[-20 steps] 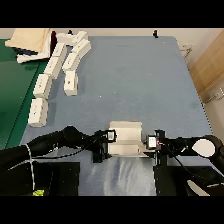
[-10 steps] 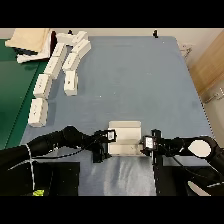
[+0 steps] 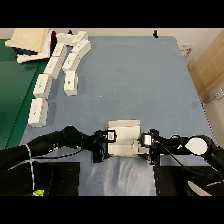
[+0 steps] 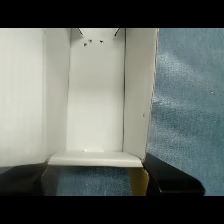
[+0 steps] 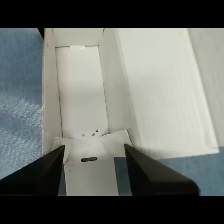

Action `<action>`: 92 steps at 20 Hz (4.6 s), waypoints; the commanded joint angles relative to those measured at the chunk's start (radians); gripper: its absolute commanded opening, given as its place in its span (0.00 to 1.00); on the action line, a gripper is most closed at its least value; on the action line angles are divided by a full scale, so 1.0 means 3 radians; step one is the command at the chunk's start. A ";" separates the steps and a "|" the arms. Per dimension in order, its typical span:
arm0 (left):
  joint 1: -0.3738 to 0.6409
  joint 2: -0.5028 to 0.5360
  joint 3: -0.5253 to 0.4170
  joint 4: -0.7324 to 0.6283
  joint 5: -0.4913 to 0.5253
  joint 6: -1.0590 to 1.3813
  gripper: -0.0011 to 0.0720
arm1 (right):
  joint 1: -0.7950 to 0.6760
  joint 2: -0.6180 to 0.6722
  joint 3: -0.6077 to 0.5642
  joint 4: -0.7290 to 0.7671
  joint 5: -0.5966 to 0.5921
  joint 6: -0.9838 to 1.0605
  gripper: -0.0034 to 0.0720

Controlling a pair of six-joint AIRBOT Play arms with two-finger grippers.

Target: Fold the box.

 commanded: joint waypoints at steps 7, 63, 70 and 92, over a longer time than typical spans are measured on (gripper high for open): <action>0.0003 0.0003 0.0000 -0.0004 -0.0001 -0.0005 0.62 | 0.0003 -0.0074 0.0003 0.0032 0.0043 0.0011 0.90; 0.0003 0.0003 0.0000 -0.0003 0.0000 -0.0005 0.62 | 0.0581 -0.0824 0.0856 -0.1245 0.0715 0.5982 0.42; 0.0003 0.0003 0.0000 -0.0003 -0.0001 -0.0005 0.62 | 0.1231 -0.1630 0.1540 -0.2103 0.1310 0.6961 0.39; 0.0003 0.0001 0.0001 -0.0004 0.0000 -0.0005 0.62 | 0.1284 -0.1832 0.1789 -0.2069 0.1344 0.7286 0.37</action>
